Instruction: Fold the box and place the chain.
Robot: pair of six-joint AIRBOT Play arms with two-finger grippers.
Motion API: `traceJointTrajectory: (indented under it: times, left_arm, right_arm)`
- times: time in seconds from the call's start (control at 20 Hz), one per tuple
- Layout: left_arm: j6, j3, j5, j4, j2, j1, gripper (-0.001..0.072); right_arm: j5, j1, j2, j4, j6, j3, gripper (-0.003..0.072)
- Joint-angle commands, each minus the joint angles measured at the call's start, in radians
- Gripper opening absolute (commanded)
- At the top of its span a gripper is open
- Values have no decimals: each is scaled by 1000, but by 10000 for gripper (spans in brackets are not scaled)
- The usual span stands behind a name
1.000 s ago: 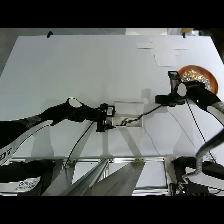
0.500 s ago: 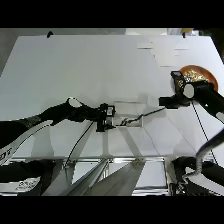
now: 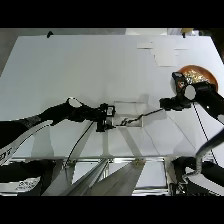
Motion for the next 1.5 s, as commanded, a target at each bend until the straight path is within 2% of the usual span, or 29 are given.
traceJointTrajectory:
  times: [0.0,0.45,0.5,0.55,0.75,0.9,1.05,1.1,1.3,1.45]
  left_arm:
    - [0,0,0,0,1,1,10]
    - [0,0,0,0,1,1,10]
    - [0,0,0,0,1,1,10]
    - [0,0,0,0,1,1,10]
    - [0,0,0,0,1,1,10]
    - [0,0,0,0,1,1,10]
    - [0,0,0,0,1,1,10]
    - [0,0,0,0,1,1,10]
    - [0,0,0,0,1,1,10]
    - [0,0,0,0,1,1,10]
  right_arm:
    - [-26,0,-26,0,29,-13,401]
    - [-95,0,-91,0,67,-13,397]
    - [-99,0,-91,0,67,-13,372]
    - [-106,0,-91,0,67,-13,317]
    - [-117,0,-96,0,68,-13,315]
    - [-110,0,-111,0,67,-13,283]
    - [-88,0,-114,0,61,-13,119]
    - [-79,0,-114,2,35,-13,13]
    - [9,0,-108,4,-52,-13,16]
    - [76,34,-28,0,-107,-13,15]
